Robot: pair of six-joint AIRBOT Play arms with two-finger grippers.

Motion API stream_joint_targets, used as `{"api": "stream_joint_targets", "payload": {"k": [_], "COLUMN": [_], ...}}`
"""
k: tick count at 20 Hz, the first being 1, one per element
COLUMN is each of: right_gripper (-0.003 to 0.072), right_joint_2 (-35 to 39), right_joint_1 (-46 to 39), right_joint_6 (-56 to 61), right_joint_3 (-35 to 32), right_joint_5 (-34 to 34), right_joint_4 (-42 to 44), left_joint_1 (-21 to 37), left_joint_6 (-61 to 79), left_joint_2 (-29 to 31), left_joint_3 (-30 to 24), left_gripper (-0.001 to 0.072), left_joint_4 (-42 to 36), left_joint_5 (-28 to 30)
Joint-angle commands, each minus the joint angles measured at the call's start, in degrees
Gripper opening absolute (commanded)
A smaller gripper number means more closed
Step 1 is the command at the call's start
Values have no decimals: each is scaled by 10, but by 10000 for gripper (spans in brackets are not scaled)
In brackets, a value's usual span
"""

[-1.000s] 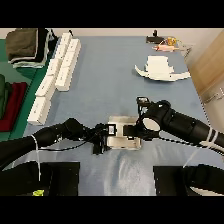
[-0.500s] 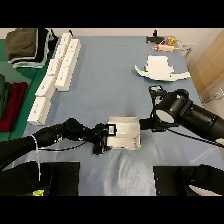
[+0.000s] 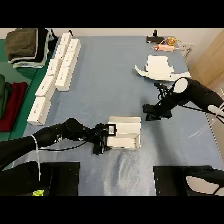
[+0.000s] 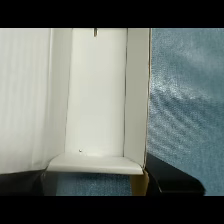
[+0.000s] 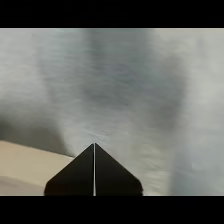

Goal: Fold the box.

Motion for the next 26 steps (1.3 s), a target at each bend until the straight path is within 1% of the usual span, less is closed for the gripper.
{"api": "stream_joint_targets", "payload": {"k": [1,2,3,8,11,14,16,17,18,21,24,26], "right_gripper": [6,7,6,6,6,7,7,7,7,7,7,7], "right_joint_2": [-62,-74,-83,-73,-27,42,90,114,143,225,275,292], "right_joint_1": [-87,-89,-85,-23,17,40,63,78,96,147,194,232], "right_joint_6": [-201,-219,-228,-266,-295,-335,-400,-432,-456,-484,-497,-497], "right_joint_3": [1,1,1,-5,-47,-101,-140,-163,-190,-242,-258,-261], "right_joint_5": [29,50,67,76,68,38,25,10,-19,-143,-246,-315], "right_joint_4": [303,337,351,304,295,292,291,293,296,291,267,241], "left_joint_1": [0,0,0,0,0,0,0,0,0,0,0,0], "left_joint_6": [0,0,0,0,0,0,0,0,0,0,0,0], "left_joint_2": [0,0,0,0,0,0,0,0,0,0,0,0], "left_joint_3": [0,0,0,0,0,0,0,0,0,0,0,0], "left_gripper": [476,476,477,477,477,477,477,477,477,476,477,477], "left_joint_4": [0,0,0,0,0,0,0,0,0,0,0,0], "left_joint_5": [0,0,0,0,0,0,0,0,0,0,0,0]}}
